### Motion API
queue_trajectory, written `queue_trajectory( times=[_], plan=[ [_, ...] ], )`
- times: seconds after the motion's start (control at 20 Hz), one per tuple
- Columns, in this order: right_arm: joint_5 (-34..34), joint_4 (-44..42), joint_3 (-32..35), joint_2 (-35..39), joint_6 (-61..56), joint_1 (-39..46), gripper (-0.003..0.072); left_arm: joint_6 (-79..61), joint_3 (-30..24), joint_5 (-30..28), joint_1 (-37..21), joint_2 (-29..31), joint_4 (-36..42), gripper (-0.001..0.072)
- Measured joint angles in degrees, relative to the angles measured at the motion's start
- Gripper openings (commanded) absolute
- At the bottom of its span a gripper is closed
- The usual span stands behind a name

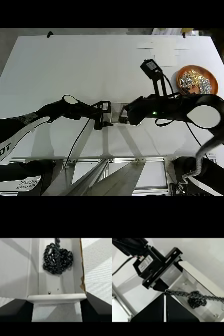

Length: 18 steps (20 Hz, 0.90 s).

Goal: Fold the box and place the chain.

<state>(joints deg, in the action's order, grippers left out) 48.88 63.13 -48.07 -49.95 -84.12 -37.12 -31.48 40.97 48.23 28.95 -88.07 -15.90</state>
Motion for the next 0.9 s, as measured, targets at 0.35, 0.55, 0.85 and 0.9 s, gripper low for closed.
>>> queue_trajectory(
  times=[0.35,0.55,0.85,0.9],
  plan=[
    [-2.1,0.3,2.4,-6.1,1.1,-0.3,0.0013,0.0,0.0,0.0,0.0,0.0,0.0,0.0030],
    [-7.9,6.5,2.7,-3.5,-1.1,-0.3,0.0014,0.0,0.0,0.0,0.0,0.0,0.0,0.0030],
    [-8.1,17.8,2.7,5.1,-7.4,4.5,0.0014,0.0,0.0,0.0,0.0,0.0,0.0,0.0030],
    [-6.8,18.7,2.7,6.4,-7.7,5.4,0.0014,0.0,0.0,0.0,0.0,0.0,0.0,0.0030]
  ],
)
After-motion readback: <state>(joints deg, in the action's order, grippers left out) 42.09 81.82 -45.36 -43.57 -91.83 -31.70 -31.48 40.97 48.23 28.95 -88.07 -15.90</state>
